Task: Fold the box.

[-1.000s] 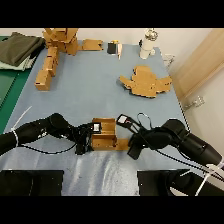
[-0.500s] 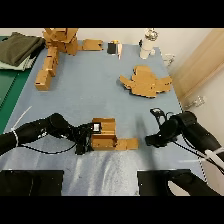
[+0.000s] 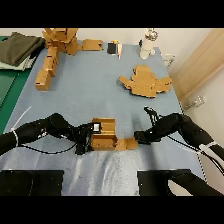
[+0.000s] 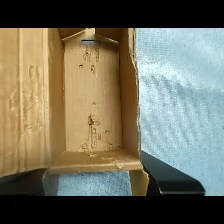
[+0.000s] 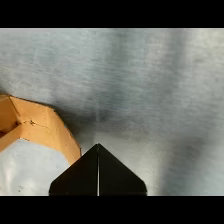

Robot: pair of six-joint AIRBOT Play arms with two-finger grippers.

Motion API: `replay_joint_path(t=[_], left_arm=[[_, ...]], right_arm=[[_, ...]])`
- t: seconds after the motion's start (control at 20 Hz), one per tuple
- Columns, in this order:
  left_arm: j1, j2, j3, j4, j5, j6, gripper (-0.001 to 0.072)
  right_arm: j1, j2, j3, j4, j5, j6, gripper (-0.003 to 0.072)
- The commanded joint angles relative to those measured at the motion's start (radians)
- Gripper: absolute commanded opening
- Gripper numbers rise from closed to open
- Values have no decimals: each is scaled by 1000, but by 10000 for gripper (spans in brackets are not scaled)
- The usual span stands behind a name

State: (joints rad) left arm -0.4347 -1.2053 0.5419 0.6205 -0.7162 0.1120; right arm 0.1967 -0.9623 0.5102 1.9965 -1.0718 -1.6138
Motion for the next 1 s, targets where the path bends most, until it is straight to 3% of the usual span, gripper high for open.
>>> replay_joint_path(t=[0.0,0.45,0.7,0.75,0.8,0.85,0.95], left_arm=[[0,0,0,0,1,0,465],[0,0,0,0,1,0,465],[0,0,0,0,1,0,465],[0,0,0,0,1,0,465],[0,0,0,0,1,0,465],[0,0,0,0,1,0,465],[0,0,0,0,1,0,465]], right_arm=[[33,-33,0,77,47,-35,3],[154,-83,3,183,68,-74,2],[179,-19,66,189,42,-59,3],[179,-6,78,190,41,-59,24],[179,2,85,193,36,-51,233],[179,3,87,193,31,-37,356],[179,3,87,195,32,-23,355]])
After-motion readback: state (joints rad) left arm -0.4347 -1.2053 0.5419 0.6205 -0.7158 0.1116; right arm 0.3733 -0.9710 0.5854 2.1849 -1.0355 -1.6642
